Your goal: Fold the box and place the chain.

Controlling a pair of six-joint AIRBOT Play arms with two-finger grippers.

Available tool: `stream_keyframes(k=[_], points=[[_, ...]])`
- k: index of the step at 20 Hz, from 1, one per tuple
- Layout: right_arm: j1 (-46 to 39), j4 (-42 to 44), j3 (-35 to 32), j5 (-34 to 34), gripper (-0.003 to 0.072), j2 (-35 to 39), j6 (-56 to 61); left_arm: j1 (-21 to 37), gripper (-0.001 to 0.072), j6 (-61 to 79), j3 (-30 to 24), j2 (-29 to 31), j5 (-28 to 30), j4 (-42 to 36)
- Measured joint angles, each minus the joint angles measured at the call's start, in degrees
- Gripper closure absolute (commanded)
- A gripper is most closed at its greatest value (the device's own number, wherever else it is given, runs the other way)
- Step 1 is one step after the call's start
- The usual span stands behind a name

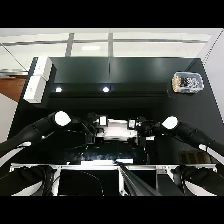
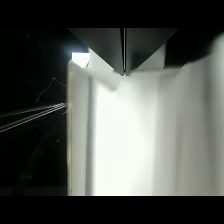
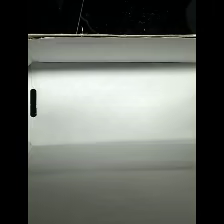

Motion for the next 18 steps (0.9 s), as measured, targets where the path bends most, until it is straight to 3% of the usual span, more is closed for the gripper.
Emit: stream_keyframes(k=[4,7,12,15,18], points=[[0.0,-0.1,0.0,0.0,0.0156,0.0,0.0,7.8,0.0679,-11.6,0.4,7.3,-4.7,4.3],[0.0,-0.1,0.0,0.0,0.0157,0.0,0.0,17.5,0.0678,-28.9,0.4,11.5,-6.9,8.0],[0.0,-0.2,0.0,0.1,0.0156,0.0,0.2,30.7,0.0677,-57.8,-1.5,10.1,-13.4,10.4],[0.0,-0.2,0.0,0.2,0.0156,0.0,0.2,31.3,0.0678,-64.7,-4.1,5.7,-15.6,5.3],[0.0,-0.2,0.0,0.2,0.0156,0.0,0.2,27.4,0.0678,-65.2,-5.3,0.0,-16.7,-0.5]])
